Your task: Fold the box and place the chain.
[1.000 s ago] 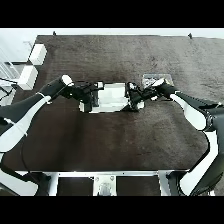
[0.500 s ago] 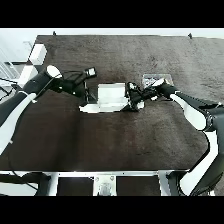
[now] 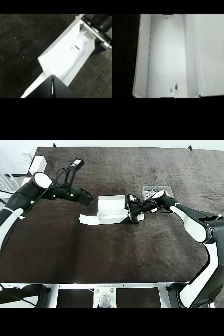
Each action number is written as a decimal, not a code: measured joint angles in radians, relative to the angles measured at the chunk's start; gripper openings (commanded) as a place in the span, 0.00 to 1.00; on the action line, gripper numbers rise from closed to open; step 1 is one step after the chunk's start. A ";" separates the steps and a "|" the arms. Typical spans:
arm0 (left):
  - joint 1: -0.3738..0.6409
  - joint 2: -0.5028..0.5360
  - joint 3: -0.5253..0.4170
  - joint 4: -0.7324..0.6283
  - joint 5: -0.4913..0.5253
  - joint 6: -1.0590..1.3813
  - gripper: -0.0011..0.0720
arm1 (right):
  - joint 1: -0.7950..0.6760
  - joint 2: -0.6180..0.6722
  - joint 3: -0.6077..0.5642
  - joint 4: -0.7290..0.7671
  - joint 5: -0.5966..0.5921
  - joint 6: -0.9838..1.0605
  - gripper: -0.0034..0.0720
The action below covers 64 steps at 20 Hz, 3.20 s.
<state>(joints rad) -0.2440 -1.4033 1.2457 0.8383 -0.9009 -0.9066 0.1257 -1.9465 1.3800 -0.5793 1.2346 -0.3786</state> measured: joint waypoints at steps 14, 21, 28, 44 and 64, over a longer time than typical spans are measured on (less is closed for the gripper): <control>0.251 0.050 -0.172 -0.076 -0.086 -0.213 0.04 | 0.000 0.000 0.000 0.002 0.000 0.000 0.80; 0.323 0.036 -0.320 -0.148 -0.045 -0.175 0.04 | 0.000 0.000 0.000 0.002 0.000 0.000 0.80; 0.309 -0.092 -0.346 -0.241 -0.023 -0.129 0.04 | 0.000 0.000 0.000 0.002 0.000 0.000 0.80; 0.115 -0.233 -0.212 -0.370 0.034 -0.100 0.06 | 0.000 0.000 0.000 0.003 0.000 0.000 0.80; 0.055 -0.235 -0.160 -0.439 -0.071 -0.069 0.51 | 0.000 0.000 0.000 0.002 0.000 0.000 0.80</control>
<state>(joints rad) -0.1890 -1.6382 1.0859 0.3988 -0.9718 -0.9760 0.1257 -1.9469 1.3800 -0.5770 1.2350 -0.3790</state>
